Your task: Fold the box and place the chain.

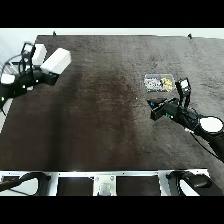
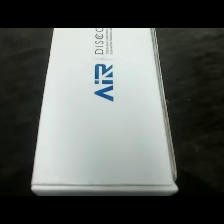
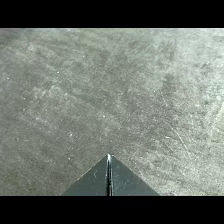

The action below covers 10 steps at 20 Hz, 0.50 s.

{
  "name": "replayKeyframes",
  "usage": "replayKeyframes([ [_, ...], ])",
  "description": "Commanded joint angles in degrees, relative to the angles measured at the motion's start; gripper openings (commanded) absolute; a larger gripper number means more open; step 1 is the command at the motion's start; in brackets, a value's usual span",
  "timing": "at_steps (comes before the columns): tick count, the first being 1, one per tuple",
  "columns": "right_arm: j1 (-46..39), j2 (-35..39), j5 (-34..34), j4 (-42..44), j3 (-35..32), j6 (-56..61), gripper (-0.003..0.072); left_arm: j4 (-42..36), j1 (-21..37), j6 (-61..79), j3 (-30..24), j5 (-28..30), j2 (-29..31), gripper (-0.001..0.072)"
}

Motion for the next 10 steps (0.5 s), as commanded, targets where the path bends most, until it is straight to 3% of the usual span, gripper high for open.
replayKeyframes([
  [1, 0.0, 0.0, -1.0, 0.0, 0.0, 0.0, 0.0010, -1.4, 1.7, -7.2, -10.0, 20.9, 2.4, 0.0015],
  [5, 0.0, 0.0, -1.0, 0.0, 0.0, 0.0, 0.0010, -1.2, 1.7, -6.7, -11.0, 29.6, 0.2, 0.0016],
  [10, 0.0, 0.0, -1.2, 0.0, 0.0, 0.0, 0.0010, -1.1, 1.7, -5.8, -6.4, 29.1, -6.9, 0.0018],
])
